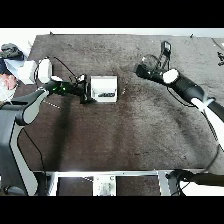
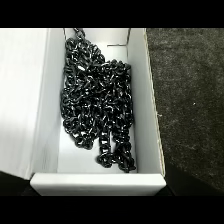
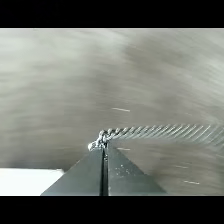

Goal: Fold the box and place the chain.

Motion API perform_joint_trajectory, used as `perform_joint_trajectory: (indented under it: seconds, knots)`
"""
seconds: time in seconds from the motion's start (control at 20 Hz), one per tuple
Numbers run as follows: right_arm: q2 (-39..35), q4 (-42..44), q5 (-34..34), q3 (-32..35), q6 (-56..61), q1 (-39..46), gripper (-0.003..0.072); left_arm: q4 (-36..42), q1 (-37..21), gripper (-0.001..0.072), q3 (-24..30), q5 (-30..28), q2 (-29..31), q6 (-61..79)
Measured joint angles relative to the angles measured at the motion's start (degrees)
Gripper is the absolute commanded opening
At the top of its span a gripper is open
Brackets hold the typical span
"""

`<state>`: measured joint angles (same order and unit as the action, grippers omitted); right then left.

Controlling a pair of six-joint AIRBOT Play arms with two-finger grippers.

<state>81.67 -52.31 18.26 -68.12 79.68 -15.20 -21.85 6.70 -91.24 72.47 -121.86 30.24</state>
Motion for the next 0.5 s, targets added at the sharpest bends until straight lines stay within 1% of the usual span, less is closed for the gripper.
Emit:
perform_joint_trajectory:
  seconds: [0.15,0.25,0.5]
  knots:
    - [-5.81,0.04,-0.28,-0.04,-1.33,-5.40,0.0011,0.00,0.00,0.0553,0.00,0.00,0.00,0.00]
    - [-7.93,0.15,-2.34,-0.09,-1.77,-8.96,0.0011,0.00,0.00,0.0553,0.00,0.00,0.00,0.00]
    - [-8.76,0.92,-8.94,-0.17,-1.95,-16.17,0.0011,0.00,-0.02,0.0553,0.00,0.00,0.00,0.00]
